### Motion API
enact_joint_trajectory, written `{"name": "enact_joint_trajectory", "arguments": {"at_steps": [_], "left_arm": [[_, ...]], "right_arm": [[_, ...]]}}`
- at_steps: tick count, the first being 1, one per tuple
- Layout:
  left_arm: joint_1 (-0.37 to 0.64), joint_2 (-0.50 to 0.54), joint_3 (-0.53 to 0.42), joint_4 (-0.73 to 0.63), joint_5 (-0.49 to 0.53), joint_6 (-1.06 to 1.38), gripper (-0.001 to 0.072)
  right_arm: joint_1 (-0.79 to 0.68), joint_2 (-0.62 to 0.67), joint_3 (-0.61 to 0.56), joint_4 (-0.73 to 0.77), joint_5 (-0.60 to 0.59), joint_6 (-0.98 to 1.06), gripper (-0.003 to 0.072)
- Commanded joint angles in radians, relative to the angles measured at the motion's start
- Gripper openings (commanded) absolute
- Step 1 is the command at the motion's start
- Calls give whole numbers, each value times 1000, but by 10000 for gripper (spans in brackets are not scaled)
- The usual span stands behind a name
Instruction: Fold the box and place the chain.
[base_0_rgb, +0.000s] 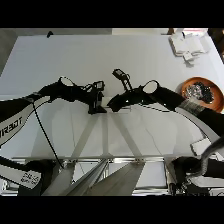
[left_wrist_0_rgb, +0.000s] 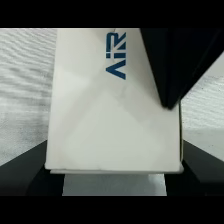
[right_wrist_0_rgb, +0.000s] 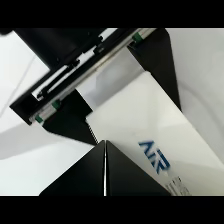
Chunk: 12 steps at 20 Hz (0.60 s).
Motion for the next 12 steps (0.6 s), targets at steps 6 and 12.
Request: {"name": "enact_joint_trajectory", "arguments": {"at_steps": [6,12], "left_arm": [[0,0,0,-1,0,2,319],[0,0,0,-2,0,2,319]], "right_arm": [[-170,150,-8,18,150,-59,9],[-235,133,-190,131,143,-167,8]]}}
